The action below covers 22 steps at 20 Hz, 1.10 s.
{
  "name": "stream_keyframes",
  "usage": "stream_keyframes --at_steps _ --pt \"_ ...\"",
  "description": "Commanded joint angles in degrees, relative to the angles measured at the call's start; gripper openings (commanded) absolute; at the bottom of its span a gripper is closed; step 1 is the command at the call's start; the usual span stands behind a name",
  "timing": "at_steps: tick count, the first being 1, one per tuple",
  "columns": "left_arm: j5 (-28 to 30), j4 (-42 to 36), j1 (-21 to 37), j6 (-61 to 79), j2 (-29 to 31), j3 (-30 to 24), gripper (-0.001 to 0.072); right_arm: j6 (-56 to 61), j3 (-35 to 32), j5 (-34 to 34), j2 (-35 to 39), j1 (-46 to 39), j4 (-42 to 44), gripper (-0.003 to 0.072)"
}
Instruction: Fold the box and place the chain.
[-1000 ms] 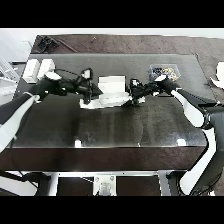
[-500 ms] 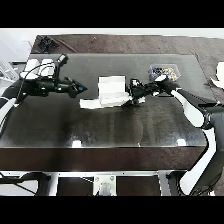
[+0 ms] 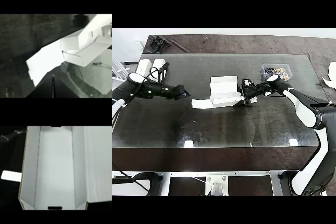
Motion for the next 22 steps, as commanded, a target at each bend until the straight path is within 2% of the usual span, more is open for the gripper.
stream_keyframes --at_steps 1,5,7,9,12,17,22 --pt "0.61 4.85 0.42 -7.54 0.04 -0.50 0.0019 0.00 0.04 0.02 0.04 -0.04 0.02 0.0564" --pt "-0.04 6.36 3.91 -10.43 -0.07 -2.51 0.0019 0.00 0.04 0.02 0.04 -0.04 0.00 0.0564" --pt "-0.31 8.87 3.80 -13.38 -0.44 -2.80 0.0020 0.00 0.04 0.02 0.04 -0.04 0.00 0.0564" --pt "-0.28 5.99 3.78 -15.65 -2.36 -2.80 0.0019 0.00 0.04 0.02 0.04 -0.04 0.00 0.0564" --pt "-0.42 2.16 2.32 -15.65 -5.84 -2.80 0.0020 0.00 0.04 0.00 0.04 -0.04 0.00 0.0564" --pt "2.80 1.22 -1.90 -17.07 -8.61 -2.80 0.0019 0.00 0.04 0.02 0.04 -0.04 0.00 0.0564" --pt "6.40 -1.55 -4.33 -17.38 -9.49 -2.80 0.0020 0.00 0.04 0.00 0.04 -0.04 0.00 0.0564"
